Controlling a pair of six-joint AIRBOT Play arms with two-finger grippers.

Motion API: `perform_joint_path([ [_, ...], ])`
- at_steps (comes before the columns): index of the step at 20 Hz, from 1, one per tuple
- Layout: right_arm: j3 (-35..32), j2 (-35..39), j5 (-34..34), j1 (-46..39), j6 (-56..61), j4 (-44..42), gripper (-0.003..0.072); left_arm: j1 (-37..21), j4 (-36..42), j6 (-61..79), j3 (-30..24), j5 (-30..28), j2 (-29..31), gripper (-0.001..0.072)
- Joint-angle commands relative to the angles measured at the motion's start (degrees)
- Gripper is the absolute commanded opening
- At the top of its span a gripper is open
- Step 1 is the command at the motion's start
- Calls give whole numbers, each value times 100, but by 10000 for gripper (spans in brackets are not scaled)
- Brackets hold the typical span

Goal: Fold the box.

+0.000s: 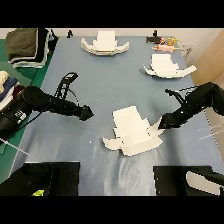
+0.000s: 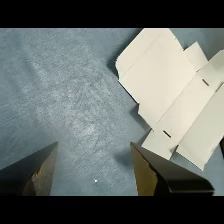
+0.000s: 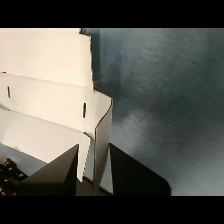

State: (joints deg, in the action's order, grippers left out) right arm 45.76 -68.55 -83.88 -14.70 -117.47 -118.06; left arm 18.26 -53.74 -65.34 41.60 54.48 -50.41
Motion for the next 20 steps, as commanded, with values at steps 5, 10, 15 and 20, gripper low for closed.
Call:
perform_joint_path([
  [5,72,-221,-358,4,-4,-155,299,-2,-2,-2,0,13,4,691],
  [10,74,-221,168,4,-44,181,299,-2,-2,-4,0,17,4,691],
  [15,188,-221,291,4,0,518,303,-2,-2,-4,0,149,2,690],
  [20,190,-330,149,7,-39,485,84,-2,4,-22,0,144,4,691],
])
